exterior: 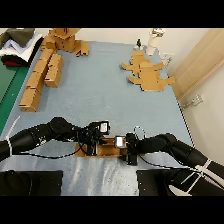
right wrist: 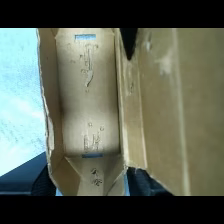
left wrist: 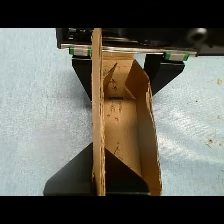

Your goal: Fold the box.

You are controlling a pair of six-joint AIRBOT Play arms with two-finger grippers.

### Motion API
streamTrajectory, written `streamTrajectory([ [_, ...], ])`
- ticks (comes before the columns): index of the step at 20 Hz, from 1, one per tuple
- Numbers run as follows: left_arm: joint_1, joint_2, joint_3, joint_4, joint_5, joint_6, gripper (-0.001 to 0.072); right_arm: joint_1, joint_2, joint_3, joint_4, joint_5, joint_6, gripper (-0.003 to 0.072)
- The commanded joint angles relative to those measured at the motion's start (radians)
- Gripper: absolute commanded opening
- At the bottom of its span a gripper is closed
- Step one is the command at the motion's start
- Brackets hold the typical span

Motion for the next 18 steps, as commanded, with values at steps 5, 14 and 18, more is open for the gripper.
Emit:
streamTrajectory([
  [5, 0.000, -0.001, 0.000, 0.000, 0.000, 0.000, 0.0013, -0.001, 0.000, -0.002, -0.003, 0.003, 0.001, 0.0484],
  [14, 0.000, -0.001, 0.000, 0.000, 0.000, 0.000, 0.0013, -0.001, 0.002, -0.002, 0.022, 0.007, 0.001, 0.0484],
  [18, 0.000, -0.001, 0.000, 0.000, -0.001, 0.000, 0.0013, -0.001, 0.002, -0.001, 0.023, 0.008, 0.001, 0.0484],
])
